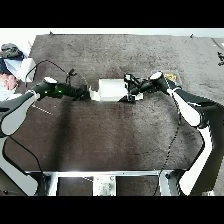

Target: Fold the box and place the chain.

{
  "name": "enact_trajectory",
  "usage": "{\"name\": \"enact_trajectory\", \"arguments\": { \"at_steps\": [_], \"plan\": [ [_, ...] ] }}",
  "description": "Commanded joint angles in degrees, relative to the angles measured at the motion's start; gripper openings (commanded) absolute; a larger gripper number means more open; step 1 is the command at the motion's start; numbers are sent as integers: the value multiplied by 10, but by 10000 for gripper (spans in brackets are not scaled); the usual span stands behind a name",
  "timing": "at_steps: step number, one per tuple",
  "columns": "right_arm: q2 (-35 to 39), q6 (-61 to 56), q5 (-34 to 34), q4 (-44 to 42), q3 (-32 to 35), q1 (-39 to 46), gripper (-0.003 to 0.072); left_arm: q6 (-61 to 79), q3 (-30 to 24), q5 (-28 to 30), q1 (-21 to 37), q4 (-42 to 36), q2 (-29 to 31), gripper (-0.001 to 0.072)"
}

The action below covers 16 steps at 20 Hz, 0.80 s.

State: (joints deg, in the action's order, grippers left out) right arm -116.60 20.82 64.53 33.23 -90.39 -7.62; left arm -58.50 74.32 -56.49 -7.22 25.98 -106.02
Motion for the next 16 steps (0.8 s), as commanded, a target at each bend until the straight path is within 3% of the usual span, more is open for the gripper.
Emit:
{"name": "enact_trajectory", "arguments": {
  "at_steps": [1, 4, 5, 6, 12, 14, 16],
  "plan": [
    [0, 0, 0, 0, 0, 0, 525, 19, 6, -5, -7, -40, 1, 12],
    [0, 0, 0, 0, 0, 0, 525, 20, 25, -23, -7, -39, 1, 14],
    [0, 0, 0, 0, 0, 0, 525, 20, 31, -27, -7, -39, 1, 137],
    [0, 0, 0, 0, 0, 0, 525, 21, 36, -32, -7, -39, 1, 324],
    [0, 0, 0, 0, 0, 0, 525, 26, 41, -51, -10, -39, 1, 324],
    [0, 0, 0, 0, 0, 0, 525, 25, 42, -50, -16, -39, 1, 275],
    [0, 0, 0, 0, 0, 0, 525, 24, 47, -50, -23, -37, 1, 276]
  ]
}}
